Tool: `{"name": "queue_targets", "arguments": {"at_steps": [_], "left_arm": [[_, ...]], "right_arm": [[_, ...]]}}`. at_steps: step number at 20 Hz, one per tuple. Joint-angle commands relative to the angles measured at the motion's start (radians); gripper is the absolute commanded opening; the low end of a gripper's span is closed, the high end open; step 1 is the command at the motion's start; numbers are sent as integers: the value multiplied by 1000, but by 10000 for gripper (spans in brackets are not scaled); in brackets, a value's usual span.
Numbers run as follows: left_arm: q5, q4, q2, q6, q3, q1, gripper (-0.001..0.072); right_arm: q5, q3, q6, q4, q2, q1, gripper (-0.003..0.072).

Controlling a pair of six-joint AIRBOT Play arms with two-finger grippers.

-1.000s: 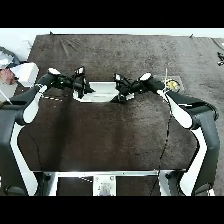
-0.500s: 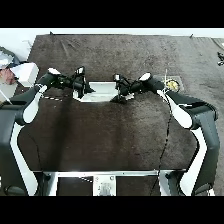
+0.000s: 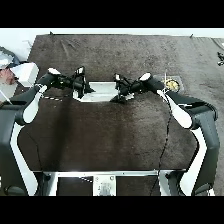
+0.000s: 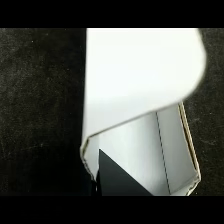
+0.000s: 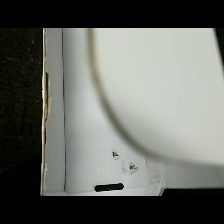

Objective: Fold the box and place the chain.

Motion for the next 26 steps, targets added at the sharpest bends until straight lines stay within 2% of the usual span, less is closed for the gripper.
{"name": "queue_targets", "arguments": {"at_steps": [1,19,21,22,26], "left_arm": [[0,0,0,0,0,-1,11],[-21,1,0,0,0,-1,15],[-41,1,0,-1,0,-1,461],[-48,1,1,0,0,0,482],[-94,0,21,-1,3,31,482]], "right_arm": [[15,1,0,-2,0,0,119],[15,1,0,-2,0,0,119],[15,1,0,-2,0,0,119],[15,1,0,-2,0,0,119],[14,1,0,-2,0,0,119]]}}
